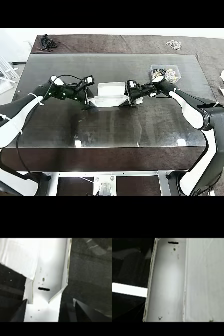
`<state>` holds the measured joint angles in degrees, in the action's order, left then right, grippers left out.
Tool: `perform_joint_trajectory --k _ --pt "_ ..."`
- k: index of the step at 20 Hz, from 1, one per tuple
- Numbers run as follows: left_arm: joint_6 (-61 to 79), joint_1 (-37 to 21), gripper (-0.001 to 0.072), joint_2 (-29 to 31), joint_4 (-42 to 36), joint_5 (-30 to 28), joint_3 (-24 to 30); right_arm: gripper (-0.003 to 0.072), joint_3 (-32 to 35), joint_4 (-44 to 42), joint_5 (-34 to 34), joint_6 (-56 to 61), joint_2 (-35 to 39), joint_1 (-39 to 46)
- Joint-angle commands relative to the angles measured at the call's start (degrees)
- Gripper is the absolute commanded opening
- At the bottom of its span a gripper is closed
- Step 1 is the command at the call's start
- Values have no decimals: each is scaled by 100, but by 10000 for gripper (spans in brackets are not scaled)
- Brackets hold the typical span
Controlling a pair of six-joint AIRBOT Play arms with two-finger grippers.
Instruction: Fold the box and place the chain.
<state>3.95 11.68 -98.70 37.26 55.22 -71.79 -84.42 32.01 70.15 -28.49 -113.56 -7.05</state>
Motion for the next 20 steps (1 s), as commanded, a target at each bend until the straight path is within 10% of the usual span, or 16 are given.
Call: perform_joint_trajectory --k 1,7,11,20 --pt "17 7 653 -26 -17 -87 -7 521 -2 0 0 0 0 -2" --pt "90 9 643 -26 -20 -170 -7 520 -2 0 0 0 0 -2" --pt "109 9 436 -26 -20 -46 -7 520 -2 0 0 0 0 -2" --pt "472 9 300 -28 -520 -31 -4 520 -2 0 0 0 0 -2"
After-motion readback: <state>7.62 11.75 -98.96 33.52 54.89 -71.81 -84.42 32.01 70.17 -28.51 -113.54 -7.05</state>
